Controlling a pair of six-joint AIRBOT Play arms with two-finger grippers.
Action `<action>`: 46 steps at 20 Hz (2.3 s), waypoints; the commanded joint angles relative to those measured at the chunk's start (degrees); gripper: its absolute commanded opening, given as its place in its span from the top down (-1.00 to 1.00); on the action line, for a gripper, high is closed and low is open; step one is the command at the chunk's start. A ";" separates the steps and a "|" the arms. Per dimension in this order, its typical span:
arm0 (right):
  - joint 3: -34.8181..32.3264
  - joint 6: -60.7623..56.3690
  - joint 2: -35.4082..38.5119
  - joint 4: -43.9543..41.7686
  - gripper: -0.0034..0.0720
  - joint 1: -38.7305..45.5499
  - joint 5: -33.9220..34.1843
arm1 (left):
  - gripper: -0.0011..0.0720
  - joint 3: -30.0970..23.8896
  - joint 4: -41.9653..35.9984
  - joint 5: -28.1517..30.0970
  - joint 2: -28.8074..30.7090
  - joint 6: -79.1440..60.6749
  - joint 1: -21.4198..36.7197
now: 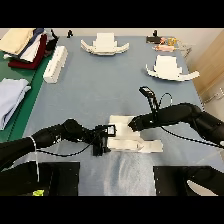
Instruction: Fold the box.
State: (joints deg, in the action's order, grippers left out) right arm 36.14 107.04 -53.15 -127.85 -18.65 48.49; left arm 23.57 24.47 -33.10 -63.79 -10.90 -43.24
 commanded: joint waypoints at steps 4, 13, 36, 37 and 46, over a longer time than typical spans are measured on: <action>-0.22 2.84 10.34 6.82 0.90 0.00 13.94 | -0.45 0.07 -0.02 -0.04 -0.02 0.02 0.02; -12.41 22.16 25.97 18.51 -0.67 -0.02 19.61 | -0.45 0.07 -0.02 -0.04 -0.02 0.00 0.02; -16.46 42.16 9.90 12.68 0.02 -5.66 -4.98 | -0.45 0.07 -0.02 -0.04 -0.02 0.02 0.02; -16.46 42.16 9.90 12.22 0.17 -5.92 -4.96 | -0.45 0.07 -0.02 -0.04 -0.02 0.02 0.02; -16.46 42.18 9.90 7.39 0.82 -6.14 -5.16 | -0.45 0.07 -0.02 -0.04 -0.02 0.00 0.02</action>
State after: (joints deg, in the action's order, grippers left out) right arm 19.64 149.16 -43.24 -118.26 -24.71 43.77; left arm 23.57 24.49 -33.26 -63.77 -10.85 -43.24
